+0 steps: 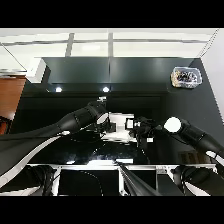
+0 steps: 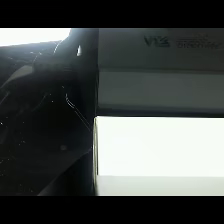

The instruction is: Fold the box and place the chain.

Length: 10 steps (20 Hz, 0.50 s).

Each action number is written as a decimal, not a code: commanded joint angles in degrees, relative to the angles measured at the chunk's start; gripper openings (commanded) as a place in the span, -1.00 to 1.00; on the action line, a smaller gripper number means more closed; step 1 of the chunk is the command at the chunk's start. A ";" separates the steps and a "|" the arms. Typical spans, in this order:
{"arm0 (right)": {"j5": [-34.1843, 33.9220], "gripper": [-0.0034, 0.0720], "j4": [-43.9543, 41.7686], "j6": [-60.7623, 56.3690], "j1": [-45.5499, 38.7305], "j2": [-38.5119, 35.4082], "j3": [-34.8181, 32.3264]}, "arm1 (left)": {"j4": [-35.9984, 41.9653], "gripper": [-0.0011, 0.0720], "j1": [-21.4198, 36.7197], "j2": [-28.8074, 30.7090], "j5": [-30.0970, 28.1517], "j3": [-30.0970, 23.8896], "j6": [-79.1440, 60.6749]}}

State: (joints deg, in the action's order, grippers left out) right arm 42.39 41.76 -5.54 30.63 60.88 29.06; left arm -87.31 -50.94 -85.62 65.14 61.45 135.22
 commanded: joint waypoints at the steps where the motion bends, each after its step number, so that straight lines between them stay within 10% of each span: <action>1: -2.05 -0.73 -2.71 -1.99 1.03 0.17 -0.02 | 0.07 -0.90 -0.04 -0.04 -0.13 -0.02 0.02; 6: -1.95 -0.73 -2.56 -2.05 1.03 1.49 -0.02 | -0.35 -0.90 -0.04 -0.04 -0.13 -0.02 0.02; 7: -2.12 -0.51 -2.67 -2.58 1.03 1.49 -0.04 | -0.35 -0.90 -0.04 -0.04 -0.11 -0.02 0.02; 8: -3.30 0.19 -2.99 -4.04 1.03 1.49 -0.02 | -0.33 -0.90 -0.04 -0.04 -0.11 -0.02 0.04; 9: -4.09 0.13 -2.93 -5.11 1.03 1.49 -0.02 | -0.33 -0.90 -0.04 -0.04 -0.11 -0.02 0.02; 10: -4.04 -0.61 -2.54 -5.53 1.03 1.49 -0.02 | -0.33 -0.90 -0.04 -0.04 -0.11 -0.02 0.04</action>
State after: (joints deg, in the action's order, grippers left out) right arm 39.53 39.22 -8.95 31.62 62.24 29.06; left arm -87.77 -50.94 -85.62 65.10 61.45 135.33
